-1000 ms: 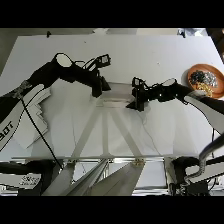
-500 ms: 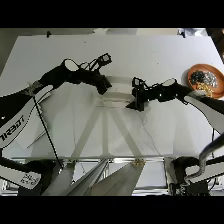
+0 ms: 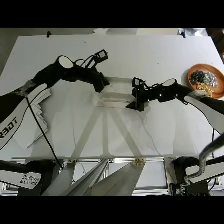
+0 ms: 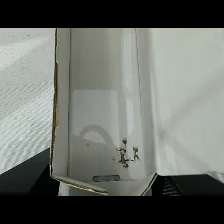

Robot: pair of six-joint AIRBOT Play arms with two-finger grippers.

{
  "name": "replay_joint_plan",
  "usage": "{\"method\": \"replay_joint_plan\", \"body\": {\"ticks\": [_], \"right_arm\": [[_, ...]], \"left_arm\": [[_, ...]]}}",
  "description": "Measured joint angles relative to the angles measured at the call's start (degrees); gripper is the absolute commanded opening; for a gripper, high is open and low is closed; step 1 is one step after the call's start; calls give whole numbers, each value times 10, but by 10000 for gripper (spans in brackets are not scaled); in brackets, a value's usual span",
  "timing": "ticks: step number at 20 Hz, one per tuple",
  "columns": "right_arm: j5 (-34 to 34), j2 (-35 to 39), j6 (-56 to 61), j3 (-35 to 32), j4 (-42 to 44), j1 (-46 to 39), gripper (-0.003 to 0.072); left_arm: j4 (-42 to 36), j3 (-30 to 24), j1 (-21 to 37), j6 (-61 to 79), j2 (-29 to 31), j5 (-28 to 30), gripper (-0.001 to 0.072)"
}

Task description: Fold the box and place the chain.

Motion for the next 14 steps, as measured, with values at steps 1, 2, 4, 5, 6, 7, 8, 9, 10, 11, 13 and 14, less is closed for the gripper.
{"method": "replay_joint_plan", "body": {"ticks": [1, 2, 4, 5, 6, 7, 8, 9, 10, 11, 13, 14], "right_arm": [[0, 0, 0, 0, 0, 0, 457], [0, 0, 0, 0, 0, 0, 457], [0, 0, 0, 0, 0, 0, 457], [0, 0, 0, 0, 0, 0, 457], [0, 0, 0, 0, 0, 0, 457], [0, 0, 0, 0, 0, 0, 457], [0, 0, 0, 0, 0, 0, 457], [0, 0, 0, 0, 0, 0, 457], [0, 0, 0, 0, 0, 0, 457], [0, 0, 0, 0, 0, 0, 457], [0, 0, 0, 0, 0, 0, 457], [0, 0, 0, 0, 0, 0, 457]], "left_arm": [[0, 0, 12, 1, 12, -16, 13], [0, 0, 23, 2, 24, -30, 14], [7, 0, 49, 6, 48, -66, 13], [18, 0, 58, 11, 57, -79, 29], [38, 0, 66, 17, 63, -90, 136], [61, 0, 71, 23, 66, -99, 322], [84, 0, 73, 31, 67, -104, 434], [103, -1, 74, 38, 67, -105, 454], [117, -1, 72, 48, 65, -107, 455], [128, -2, 68, 59, 61, -100, 455], [140, -5, 56, 89, 51, -91, 461], [144, -6, 47, 105, 43, -87, 493]]}}
